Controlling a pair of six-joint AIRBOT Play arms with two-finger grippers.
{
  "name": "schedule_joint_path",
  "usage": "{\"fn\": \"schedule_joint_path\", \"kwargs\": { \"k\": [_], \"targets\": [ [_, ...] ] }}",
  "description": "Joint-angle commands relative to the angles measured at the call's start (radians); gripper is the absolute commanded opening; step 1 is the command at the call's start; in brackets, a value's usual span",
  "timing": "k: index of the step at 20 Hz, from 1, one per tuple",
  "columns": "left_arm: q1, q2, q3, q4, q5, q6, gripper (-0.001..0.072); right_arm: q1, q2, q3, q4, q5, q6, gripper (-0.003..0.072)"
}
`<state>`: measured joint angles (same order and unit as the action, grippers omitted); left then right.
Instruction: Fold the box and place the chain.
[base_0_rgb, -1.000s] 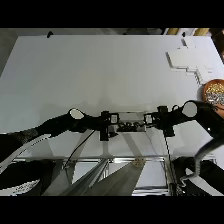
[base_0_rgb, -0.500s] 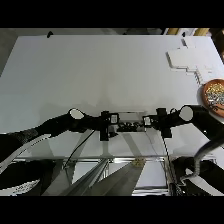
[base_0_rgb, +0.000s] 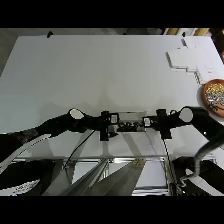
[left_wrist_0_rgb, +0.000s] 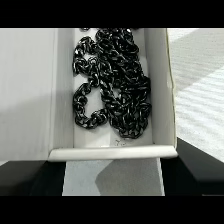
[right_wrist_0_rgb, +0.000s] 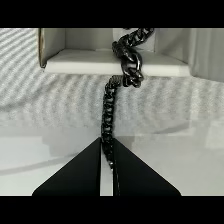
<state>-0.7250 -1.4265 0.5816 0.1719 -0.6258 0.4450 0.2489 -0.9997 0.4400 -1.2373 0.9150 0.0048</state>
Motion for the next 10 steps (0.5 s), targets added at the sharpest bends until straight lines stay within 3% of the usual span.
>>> {"fn": "schedule_joint_path", "kwargs": {
  "k": [1, 6, 10],
  "targets": [
    [0.0, 0.0, 0.0, 0.0, 0.0, 0.0, 0.0345, 0.014, 0.093, -0.003, -0.058, 0.052, 0.025, 0.0021],
    [0.0, 0.0, 0.0, 0.0, 0.001, 0.0, 0.0345, 0.018, 0.386, -0.003, 0.045, 0.092, 0.16, 0.0022],
    [0.0, 0.0, 0.0, 0.0, 0.0, 0.0, 0.0345, 0.018, 0.492, -0.01, 0.384, 0.084, 0.241, 0.0022]
  ]
}}
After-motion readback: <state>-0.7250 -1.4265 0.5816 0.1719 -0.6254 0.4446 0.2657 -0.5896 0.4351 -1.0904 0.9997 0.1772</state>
